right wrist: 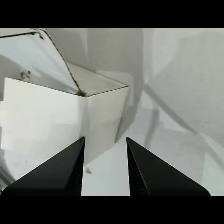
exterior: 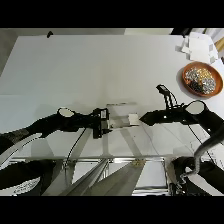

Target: Fold the box and place the chain.

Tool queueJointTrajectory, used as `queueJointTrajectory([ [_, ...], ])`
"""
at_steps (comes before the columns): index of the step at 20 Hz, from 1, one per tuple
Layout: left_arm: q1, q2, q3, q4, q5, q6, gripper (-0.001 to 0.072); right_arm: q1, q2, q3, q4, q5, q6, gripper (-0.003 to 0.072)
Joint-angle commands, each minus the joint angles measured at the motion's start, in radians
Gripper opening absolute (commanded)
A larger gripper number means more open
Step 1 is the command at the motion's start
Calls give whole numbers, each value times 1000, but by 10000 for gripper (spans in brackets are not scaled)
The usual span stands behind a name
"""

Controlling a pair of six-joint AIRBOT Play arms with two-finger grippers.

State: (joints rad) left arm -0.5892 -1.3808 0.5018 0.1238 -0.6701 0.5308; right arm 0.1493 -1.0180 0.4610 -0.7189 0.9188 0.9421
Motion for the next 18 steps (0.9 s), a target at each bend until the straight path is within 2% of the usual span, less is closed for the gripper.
queueJointTrajectory([
  [1, 0, 0, 0, 0, 0, 0, 103, 1, 1, 0, 24, 14, -8, 315],
  [10, 0, 0, 0, 0, 0, 0, 103, 2, 1, 0, 24, 28, -9, 316],
  [15, 0, 0, 0, 0, 0, 0, 103, 107, -1, 0, 7, -71, 3, 319],
  [16, 0, 0, 0, 0, 0, 0, 103, 126, -1, 1, 5, -98, 19, 353],
  [18, 0, 0, 0, 0, 0, 0, 103, 150, -1, 4, -52, -136, 80, 363],
])
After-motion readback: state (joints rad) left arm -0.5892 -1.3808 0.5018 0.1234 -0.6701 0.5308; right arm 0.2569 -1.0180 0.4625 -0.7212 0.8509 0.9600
